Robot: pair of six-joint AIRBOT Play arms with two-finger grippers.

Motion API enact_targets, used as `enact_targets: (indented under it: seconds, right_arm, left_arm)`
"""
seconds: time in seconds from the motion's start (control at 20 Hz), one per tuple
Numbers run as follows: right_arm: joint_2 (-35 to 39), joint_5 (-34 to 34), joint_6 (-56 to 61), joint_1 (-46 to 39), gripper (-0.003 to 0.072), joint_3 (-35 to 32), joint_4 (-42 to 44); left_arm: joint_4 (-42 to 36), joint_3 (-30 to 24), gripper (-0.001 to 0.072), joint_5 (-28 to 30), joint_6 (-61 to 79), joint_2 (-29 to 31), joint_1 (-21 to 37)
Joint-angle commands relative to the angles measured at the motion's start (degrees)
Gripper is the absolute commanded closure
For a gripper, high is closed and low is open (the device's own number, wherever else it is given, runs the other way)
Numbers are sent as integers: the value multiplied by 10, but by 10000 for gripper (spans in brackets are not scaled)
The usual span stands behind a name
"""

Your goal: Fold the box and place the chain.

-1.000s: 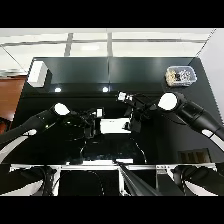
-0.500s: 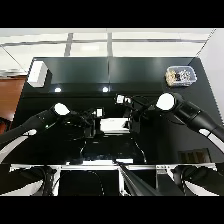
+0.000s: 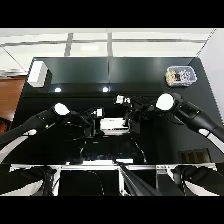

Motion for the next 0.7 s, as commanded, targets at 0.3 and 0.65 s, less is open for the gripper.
enact_targets:
  seconds: [0.3, 0.65]
  right_arm:
    - [0, 4, 6, 1, 388, 0, 0]
    - [0, 12, 6, 1, 388, 0, 0]
  left_arm:
    - [2, 0, 311, -1, 0, 0, 0]
    - [2, 0, 310, -1, 1, 0, 0]
